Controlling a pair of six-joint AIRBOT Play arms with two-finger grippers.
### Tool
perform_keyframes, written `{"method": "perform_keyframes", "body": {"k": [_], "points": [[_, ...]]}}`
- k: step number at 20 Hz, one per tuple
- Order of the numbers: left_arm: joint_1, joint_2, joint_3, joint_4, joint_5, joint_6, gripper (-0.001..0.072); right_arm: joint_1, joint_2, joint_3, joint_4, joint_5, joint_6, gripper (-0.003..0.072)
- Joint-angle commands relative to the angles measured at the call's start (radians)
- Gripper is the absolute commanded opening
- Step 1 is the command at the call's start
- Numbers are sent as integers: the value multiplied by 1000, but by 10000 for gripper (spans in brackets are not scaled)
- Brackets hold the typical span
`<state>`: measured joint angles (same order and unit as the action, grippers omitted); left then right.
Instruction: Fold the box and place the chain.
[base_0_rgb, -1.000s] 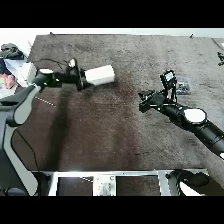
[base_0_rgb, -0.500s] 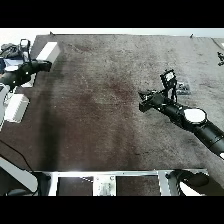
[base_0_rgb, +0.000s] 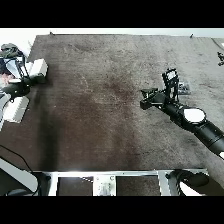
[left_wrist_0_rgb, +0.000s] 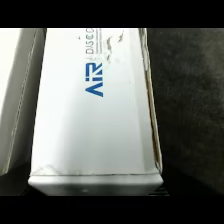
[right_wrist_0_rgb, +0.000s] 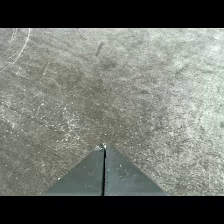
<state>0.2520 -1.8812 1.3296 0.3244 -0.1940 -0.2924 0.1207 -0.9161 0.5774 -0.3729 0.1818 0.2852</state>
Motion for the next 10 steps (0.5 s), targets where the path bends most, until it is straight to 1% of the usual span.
{"method": "perform_keyframes", "body": {"k": [1,4,6,10], "points": [[2,0,-40,7,28,-40,4,1,-1,0,0,-26,0,-17],[-9,6,-40,11,28,-11,3,1,-1,0,0,-33,0,-17],[-35,7,-40,11,54,57,4,1,-1,0,0,-33,0,-17],[-68,7,-40,11,101,57,3,1,-1,0,-1,-49,0,-17]]}}
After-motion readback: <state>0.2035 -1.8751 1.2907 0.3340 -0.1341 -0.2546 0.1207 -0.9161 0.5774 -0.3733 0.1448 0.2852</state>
